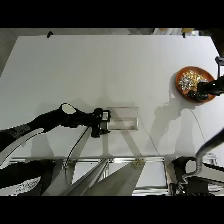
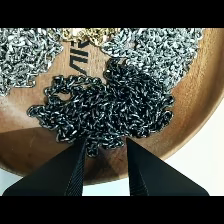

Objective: Fold the box and place the chain.

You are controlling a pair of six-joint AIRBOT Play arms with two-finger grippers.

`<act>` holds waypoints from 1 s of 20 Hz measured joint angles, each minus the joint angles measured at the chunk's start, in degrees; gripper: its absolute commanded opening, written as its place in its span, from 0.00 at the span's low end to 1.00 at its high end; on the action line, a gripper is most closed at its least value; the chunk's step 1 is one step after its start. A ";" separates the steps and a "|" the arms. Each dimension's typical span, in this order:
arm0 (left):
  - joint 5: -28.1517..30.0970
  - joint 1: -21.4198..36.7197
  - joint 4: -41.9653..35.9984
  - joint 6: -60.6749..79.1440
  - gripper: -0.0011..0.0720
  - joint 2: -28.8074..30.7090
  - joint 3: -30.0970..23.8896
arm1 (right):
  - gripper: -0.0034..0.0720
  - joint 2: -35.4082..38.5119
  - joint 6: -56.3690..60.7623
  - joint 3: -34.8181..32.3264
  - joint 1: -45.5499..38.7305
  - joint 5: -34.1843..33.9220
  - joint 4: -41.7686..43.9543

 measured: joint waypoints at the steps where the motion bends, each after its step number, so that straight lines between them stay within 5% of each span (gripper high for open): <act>1: 0.00 0.00 0.00 0.00 0.46 0.00 0.00 | 0.38 -0.24 0.02 0.00 -0.04 0.09 0.07; 14: 0.00 0.00 0.02 0.00 0.46 0.00 0.00 | 0.38 -6.10 1.73 0.02 -0.13 -2.12 0.37; 18: 0.00 0.00 0.00 0.00 0.46 0.00 0.00 | 0.25 -6.40 1.95 0.02 -0.13 -3.39 1.05; 20: 0.00 0.00 0.02 0.00 0.46 0.00 0.00 | 0.07 -6.45 1.97 0.02 -0.13 -3.80 1.25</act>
